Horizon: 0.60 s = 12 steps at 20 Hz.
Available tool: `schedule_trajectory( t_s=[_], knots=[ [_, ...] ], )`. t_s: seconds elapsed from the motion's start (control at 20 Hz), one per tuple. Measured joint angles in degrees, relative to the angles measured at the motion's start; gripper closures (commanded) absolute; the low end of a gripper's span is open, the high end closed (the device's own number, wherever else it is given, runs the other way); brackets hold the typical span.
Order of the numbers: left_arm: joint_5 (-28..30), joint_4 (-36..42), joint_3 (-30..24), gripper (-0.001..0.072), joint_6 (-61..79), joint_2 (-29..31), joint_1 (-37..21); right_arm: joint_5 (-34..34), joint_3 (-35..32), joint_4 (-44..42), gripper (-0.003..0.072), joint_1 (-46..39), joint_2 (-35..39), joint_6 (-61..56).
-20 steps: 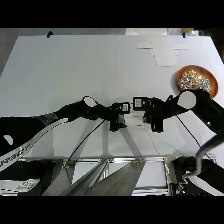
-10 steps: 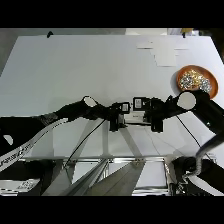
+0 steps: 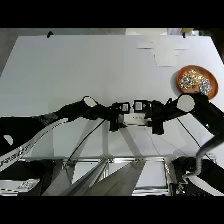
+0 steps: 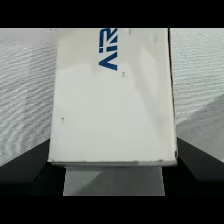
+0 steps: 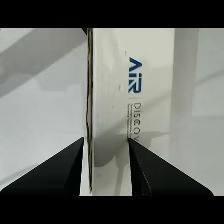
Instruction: Fold the box and place the chain.
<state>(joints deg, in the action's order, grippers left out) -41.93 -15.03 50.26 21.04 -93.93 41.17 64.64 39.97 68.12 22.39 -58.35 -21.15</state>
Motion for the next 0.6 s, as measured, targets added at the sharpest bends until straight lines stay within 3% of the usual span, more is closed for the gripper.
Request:
schedule_trajectory(
  t_s=[0.15, 0.2, 0.3, 0.6],
  knots=[
    [0.0, 0.0, 0.0, 0.0377, 0.0, 0.0, 0.0, 0.2, -0.1, -1.7, 0.0372, 0.0, 1.4, 0.0],
    [0.0, 0.0, 0.0, 0.0377, 0.0, 0.0, 0.0, 0.0, -0.1, -2.4, 0.0443, 0.0, 1.8, 0.0],
    [0.0, 0.0, 0.0, 0.0377, 0.0, 0.0, 0.0, -0.2, -0.1, -4.0, 0.0663, 0.0, 2.3, 0.0],
    [0.0, 0.0, 0.0, 0.0377, 0.0, 0.0, 0.0, -1.6, -0.3, -6.5, 0.0670, 0.0, 1.1, 0.0]
  ],
)
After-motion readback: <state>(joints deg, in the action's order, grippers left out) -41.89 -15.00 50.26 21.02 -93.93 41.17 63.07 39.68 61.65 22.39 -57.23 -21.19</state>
